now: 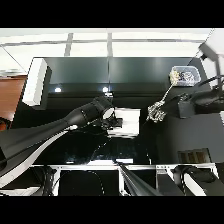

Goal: Fold the box and place the chain.

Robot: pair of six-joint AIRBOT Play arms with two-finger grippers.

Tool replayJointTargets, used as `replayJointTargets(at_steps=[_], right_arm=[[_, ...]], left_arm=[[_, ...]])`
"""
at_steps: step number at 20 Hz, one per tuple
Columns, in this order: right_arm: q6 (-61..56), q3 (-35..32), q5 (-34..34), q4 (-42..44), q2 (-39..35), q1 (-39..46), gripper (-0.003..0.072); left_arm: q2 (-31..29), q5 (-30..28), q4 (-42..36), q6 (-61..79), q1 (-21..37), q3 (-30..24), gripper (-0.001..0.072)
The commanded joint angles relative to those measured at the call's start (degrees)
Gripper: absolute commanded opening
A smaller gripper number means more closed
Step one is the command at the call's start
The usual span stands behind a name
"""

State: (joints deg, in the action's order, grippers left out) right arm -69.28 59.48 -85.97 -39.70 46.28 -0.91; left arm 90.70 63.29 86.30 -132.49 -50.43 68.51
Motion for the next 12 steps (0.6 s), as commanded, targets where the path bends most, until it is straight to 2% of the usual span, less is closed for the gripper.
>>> replayJointTargets(at_steps=[1,6,12], right_arm=[[0.8,-6.4,5.5,4.0,0.0,-2.5,0.0015],[0.9,-13.4,16.8,6.1,0.9,-7.8,0.0016],[0.9,-14.8,19.5,6.1,4.1,-9.0,0.0021]], left_arm=[[0.0,0.0,0.0,0.0,0.0,0.0,0.0027],[0.0,-0.2,0.0,0.0,0.0,0.0,0.0027],[0.0,-0.2,0.0,0.0,0.0,0.0,0.0026]])
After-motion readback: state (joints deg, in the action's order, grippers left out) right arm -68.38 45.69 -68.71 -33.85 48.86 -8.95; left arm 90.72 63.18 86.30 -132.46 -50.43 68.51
